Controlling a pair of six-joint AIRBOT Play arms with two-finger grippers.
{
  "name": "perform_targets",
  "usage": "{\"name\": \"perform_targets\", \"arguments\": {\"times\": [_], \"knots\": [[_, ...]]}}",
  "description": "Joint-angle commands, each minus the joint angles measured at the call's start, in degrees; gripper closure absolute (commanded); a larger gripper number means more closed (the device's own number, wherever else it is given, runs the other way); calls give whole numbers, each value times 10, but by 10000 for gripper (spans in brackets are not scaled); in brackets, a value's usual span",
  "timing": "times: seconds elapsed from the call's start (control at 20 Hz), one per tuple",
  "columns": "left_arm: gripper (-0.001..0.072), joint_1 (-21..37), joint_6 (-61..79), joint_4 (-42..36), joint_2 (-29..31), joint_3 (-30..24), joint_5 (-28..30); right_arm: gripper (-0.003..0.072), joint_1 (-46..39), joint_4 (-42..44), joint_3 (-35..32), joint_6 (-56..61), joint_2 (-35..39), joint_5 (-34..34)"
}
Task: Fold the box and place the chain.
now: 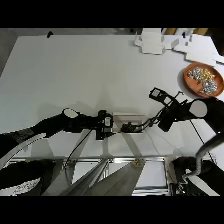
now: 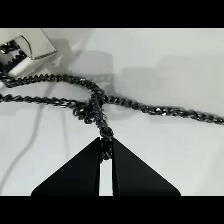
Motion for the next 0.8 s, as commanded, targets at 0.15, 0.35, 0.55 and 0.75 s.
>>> {"name": "perform_targets", "arguments": {"times": [0.15,0.35,0.55,0.75], "knots": [[698,0,0,0,0,0,0,667,0,37,67,27,46,95],[698,0,0,0,0,0,0,667,0,77,72,31,57,99],[698,0,0,0,0,0,0,666,0,66,71,32,36,98],[698,0,0,0,0,0,0,665,0,55,71,63,5,97]]}}
